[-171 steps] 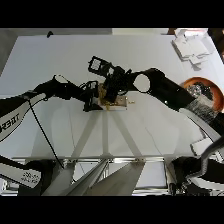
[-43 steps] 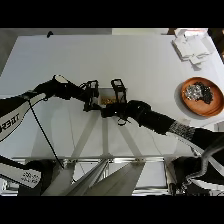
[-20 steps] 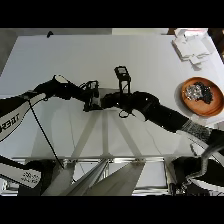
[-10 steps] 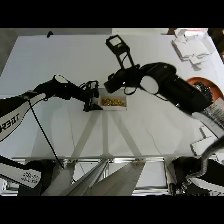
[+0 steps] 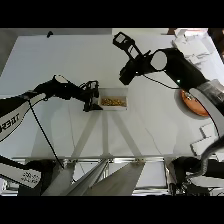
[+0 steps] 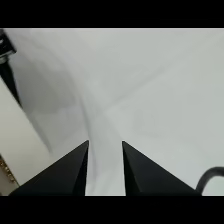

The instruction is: Fold the box and place the chain.

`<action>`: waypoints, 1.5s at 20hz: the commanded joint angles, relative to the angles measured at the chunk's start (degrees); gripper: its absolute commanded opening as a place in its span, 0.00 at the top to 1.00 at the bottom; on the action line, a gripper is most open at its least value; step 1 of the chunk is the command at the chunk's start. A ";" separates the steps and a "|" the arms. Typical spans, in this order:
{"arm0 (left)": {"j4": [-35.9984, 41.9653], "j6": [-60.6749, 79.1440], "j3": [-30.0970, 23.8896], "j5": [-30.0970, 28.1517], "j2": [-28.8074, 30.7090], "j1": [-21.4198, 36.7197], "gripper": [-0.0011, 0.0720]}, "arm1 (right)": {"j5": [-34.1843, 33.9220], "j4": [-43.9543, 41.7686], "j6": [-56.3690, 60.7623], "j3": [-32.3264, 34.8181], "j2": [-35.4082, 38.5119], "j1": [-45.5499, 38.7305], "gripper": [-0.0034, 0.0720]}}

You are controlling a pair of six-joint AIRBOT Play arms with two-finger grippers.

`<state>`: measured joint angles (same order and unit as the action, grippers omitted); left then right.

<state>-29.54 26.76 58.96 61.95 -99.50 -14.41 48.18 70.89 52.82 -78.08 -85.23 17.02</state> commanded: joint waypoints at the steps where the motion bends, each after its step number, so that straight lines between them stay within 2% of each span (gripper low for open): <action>1: -0.02 0.00 0.04 0.00 0.04 0.02 0.61 | 7.17 -10.51 -10.29 -0.61 -4.24 -0.79 0.58; 4: -0.02 0.00 0.04 0.00 0.04 0.02 0.61 | 12.79 -14.27 -19.41 -0.59 -5.99 0.26 0.56; 8: -0.02 0.00 0.04 0.00 0.04 0.02 0.61 | 12.24 -13.31 -24.57 -0.59 -5.99 2.84 0.55; 9: -0.02 0.02 0.04 0.00 0.04 0.02 0.61 | 12.24 -12.63 -24.65 -0.59 -5.97 3.58 0.51; 12: -0.04 0.00 0.04 0.00 0.04 0.02 0.61 | 11.52 -9.66 -26.47 -0.31 -5.97 5.64 0.50; 14: -0.02 0.00 0.04 0.00 0.04 0.02 0.61 | 10.29 -8.22 -27.87 0.68 -5.97 7.02 0.42; 15: -0.02 0.02 0.04 0.00 0.04 0.02 0.61 | 9.40 -7.89 -27.87 1.25 -5.97 7.65 0.41; 22: -0.02 0.00 0.04 0.00 0.04 0.02 0.61 | 3.30 -3.02 -27.36 2.14 -4.57 10.14 0.43; 27: -0.02 0.00 0.04 0.00 0.04 0.02 0.61 | 2.71 -0.76 -27.19 2.21 -4.44 10.75 0.57; 30: -0.02 0.00 0.04 0.00 0.04 0.02 0.61 | 1.57 -0.76 -27.17 3.63 -4.44 10.78 0.57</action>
